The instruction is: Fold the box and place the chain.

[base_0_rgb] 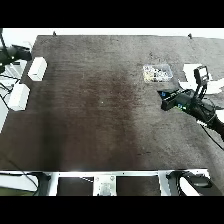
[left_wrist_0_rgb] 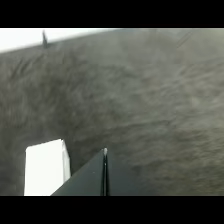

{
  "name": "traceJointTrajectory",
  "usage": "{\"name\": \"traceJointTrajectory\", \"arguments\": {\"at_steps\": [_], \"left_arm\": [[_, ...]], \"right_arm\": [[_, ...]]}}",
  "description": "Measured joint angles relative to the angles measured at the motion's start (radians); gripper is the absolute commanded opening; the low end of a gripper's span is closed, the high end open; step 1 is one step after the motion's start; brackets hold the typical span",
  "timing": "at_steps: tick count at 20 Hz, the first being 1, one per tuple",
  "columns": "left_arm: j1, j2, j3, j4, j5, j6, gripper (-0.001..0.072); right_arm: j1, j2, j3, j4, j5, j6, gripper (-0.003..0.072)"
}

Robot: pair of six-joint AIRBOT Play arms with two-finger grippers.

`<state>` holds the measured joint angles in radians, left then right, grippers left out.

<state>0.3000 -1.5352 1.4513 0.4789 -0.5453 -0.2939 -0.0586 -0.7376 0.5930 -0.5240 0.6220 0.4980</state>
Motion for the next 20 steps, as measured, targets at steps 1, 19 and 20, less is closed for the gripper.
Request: {"name": "traceJointTrajectory", "arguments": {"at_steps": [1,19,20], "left_arm": [[-0.018,0.072,-0.069,-0.051,0.017,0.060,0.0013],[-0.120,0.988,-1.269,-0.800,0.007,0.885,0.0014],[-0.120,1.001,-1.289,-0.805,0.019,0.891,0.0017]], "right_arm": [[0.000,0.016,-0.002,0.000,-0.016,0.000,0.0002],[-0.007,0.533,-0.331,-0.018,-0.213,-0.001,0.0002],[-0.007,0.557,-0.347,-0.018,-0.218,-0.001,0.0003]]}}
